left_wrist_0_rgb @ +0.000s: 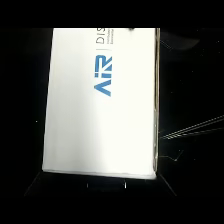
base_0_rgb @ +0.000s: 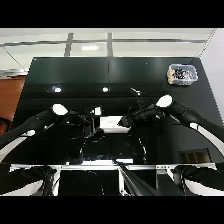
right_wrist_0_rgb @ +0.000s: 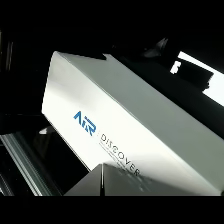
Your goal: Fold the box and place the chain.
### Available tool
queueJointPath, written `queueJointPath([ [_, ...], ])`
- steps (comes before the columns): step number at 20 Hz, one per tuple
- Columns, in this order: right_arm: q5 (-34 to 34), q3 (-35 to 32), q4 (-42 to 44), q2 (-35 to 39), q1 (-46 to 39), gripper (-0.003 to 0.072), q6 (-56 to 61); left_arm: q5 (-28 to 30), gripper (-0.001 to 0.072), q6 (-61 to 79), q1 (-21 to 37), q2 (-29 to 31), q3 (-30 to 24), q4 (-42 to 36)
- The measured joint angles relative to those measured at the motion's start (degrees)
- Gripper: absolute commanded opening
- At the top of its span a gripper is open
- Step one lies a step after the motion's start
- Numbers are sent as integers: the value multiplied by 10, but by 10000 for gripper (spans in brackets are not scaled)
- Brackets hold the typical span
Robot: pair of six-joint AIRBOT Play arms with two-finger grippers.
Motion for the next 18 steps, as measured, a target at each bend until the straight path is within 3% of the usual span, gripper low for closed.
queueJointPath([
  [7, 39, 13, -43, 23, -23, 28, -1, 0, 482, 0, 0, 0, 0, 0],
  [8, 60, 19, -42, 37, -36, 27, -3, 0, 512, 0, 0, 1, 0, 0],
  [9, 82, 24, -43, 53, -53, 28, -3, 0, 653, -1, 0, 2, 0, 1],
  [10, 104, 26, -53, 70, -71, 27, -3, 0, 711, -6, 0, 5, 0, 3],
  [14, 171, 33, -108, 149, -151, 27, 19, -3, 712, -65, 0, 43, 1, 43],
  [18, 205, 34, -163, 201, -203, 28, 39, -50, 710, -170, -1, 106, 16, 92],
])
